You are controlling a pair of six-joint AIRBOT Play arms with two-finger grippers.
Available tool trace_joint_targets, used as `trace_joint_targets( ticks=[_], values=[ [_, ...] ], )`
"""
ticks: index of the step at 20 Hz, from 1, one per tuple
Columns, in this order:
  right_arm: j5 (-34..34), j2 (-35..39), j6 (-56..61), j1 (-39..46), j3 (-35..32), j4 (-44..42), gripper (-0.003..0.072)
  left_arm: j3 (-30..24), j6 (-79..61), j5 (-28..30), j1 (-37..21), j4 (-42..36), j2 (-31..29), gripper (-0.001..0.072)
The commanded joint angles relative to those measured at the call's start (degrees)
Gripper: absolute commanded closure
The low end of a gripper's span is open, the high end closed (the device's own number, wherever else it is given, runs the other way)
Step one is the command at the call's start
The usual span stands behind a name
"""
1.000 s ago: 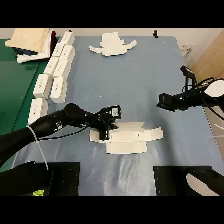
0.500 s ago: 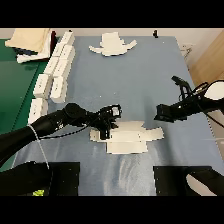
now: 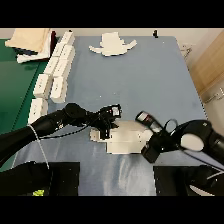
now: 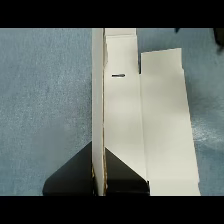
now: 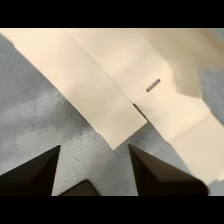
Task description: Fold the box.
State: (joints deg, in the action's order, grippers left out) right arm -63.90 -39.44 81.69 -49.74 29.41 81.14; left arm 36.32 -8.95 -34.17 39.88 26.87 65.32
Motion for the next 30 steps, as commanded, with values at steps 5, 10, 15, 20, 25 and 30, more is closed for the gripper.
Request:
trace_joint_targets(
  ticks=[5,10,15,20,25,30],
  values=[
    [12.5,-7.0,-11.2,-15.0,-4.8,18.8,-0.0027,0.0,0.0,0.2,0.0,0.0,0.0,0.0695],
    [18.3,-9.2,-8.1,-15.0,-4.8,23.2,-0.0026,0.0,0.0,0.2,0.0,0.0,0.0,0.0695],
    [18.8,-9.4,-1.9,-15.0,-4.7,26.7,-0.0014,0.0,0.0,0.1,0.0,0.0,0.0,0.0695],
    [18.1,-5.0,-1.5,-15.0,-4.6,26.5,-0.0004,0.0,0.0,0.2,0.0,0.0,0.0,0.0695],
    [17.8,-2.7,4.1,-15.0,-4.6,29.6,-0.0003,0.0,0.0,0.1,0.0,0.0,0.0,0.0695],
    [17.6,-2.3,17.2,-15.0,-4.2,38.0,-0.0004,0.0,0.0,0.2,0.0,0.0,0.1,0.0695]
  ],
)
